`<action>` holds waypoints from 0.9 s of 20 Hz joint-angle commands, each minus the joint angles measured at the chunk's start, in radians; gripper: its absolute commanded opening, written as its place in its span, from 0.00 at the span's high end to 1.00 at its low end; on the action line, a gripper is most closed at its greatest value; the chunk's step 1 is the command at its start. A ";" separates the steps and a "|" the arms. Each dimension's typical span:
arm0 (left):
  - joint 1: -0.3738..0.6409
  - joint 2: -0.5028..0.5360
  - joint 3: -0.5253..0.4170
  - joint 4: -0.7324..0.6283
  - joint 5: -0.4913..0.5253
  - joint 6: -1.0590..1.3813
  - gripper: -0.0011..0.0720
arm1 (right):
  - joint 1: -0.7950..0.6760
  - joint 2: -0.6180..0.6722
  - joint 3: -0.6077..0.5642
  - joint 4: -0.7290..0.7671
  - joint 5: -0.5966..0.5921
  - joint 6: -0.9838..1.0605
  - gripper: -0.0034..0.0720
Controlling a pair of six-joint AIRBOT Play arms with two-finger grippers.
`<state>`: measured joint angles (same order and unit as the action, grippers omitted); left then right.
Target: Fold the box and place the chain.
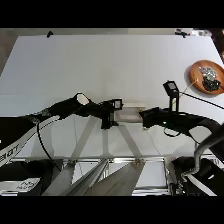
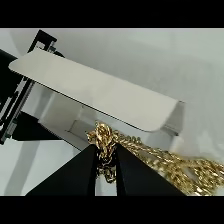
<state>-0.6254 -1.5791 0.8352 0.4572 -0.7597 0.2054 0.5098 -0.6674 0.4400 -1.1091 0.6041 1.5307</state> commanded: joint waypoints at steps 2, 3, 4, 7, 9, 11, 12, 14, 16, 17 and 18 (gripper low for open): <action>0.000 0.000 0.000 0.000 0.000 0.000 0.36 | 0.103 -0.100 -0.005 0.031 -0.174 0.014 0.94; 0.000 0.000 0.000 0.000 0.000 0.000 0.36 | 0.118 -0.109 -0.005 0.044 -0.193 0.014 0.94; 0.000 0.000 0.000 0.000 0.000 0.000 0.36 | 0.136 -0.122 -0.005 0.051 -0.214 0.014 0.94; 0.000 0.000 0.000 0.000 0.000 0.000 0.36 | 0.168 -0.184 -0.005 0.101 -0.251 0.014 0.94; 0.000 0.000 0.000 0.000 0.000 0.000 0.36 | 0.183 -0.225 -0.005 0.124 -0.252 0.013 0.94; 0.000 0.000 0.000 0.000 0.000 0.000 0.36 | 0.187 -0.232 -0.005 0.128 -0.254 0.014 0.81; 0.000 0.000 0.000 0.000 0.000 0.000 0.36 | 0.187 -0.228 -0.005 0.139 -0.253 0.013 0.72; 0.000 0.000 0.000 0.000 0.000 0.000 0.36 | 0.187 -0.226 -0.005 0.146 -0.252 0.013 0.70; 0.000 0.000 0.000 0.000 0.000 0.000 0.36 | 0.187 -0.226 -0.005 0.146 -0.252 0.013 0.70; 0.000 0.000 0.000 0.000 0.000 0.000 0.36 | 0.187 -0.219 -0.005 0.146 -0.250 0.013 0.70; 0.000 0.000 0.000 0.000 0.000 0.000 0.36 | 0.187 -0.198 -0.005 0.145 -0.245 0.013 0.70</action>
